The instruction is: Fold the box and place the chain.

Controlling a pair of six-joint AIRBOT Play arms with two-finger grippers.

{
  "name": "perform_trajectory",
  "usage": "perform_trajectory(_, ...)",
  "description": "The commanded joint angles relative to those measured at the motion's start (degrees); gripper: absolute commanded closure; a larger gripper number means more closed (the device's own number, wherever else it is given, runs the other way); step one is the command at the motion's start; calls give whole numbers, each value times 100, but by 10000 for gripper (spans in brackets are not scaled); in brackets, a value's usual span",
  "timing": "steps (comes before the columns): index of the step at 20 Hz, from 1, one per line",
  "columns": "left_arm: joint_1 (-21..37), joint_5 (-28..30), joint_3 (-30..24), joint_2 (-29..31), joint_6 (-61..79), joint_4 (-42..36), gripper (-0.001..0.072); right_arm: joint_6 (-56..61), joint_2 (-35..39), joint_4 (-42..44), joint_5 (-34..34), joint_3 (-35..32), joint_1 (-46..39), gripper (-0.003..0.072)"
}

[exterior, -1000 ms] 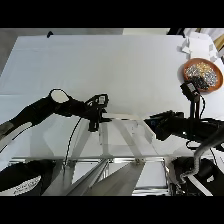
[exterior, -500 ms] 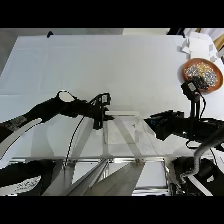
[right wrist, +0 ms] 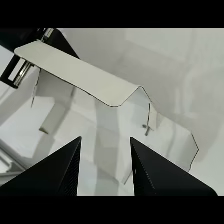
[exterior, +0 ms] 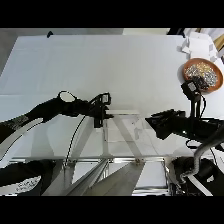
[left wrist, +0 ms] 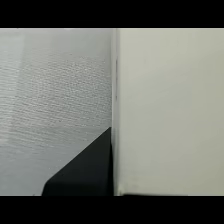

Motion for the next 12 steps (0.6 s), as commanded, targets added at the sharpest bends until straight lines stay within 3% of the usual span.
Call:
perform_trajectory(1, -2, 103, -2, -4, 26, 0, 702, 0, 4, -20, 0, 4, -2, 350)
perform_trajectory(12, -15, 101, -2, -219, 321, 20, 702, 2, 4, -17, -20, 7, -2, 350)
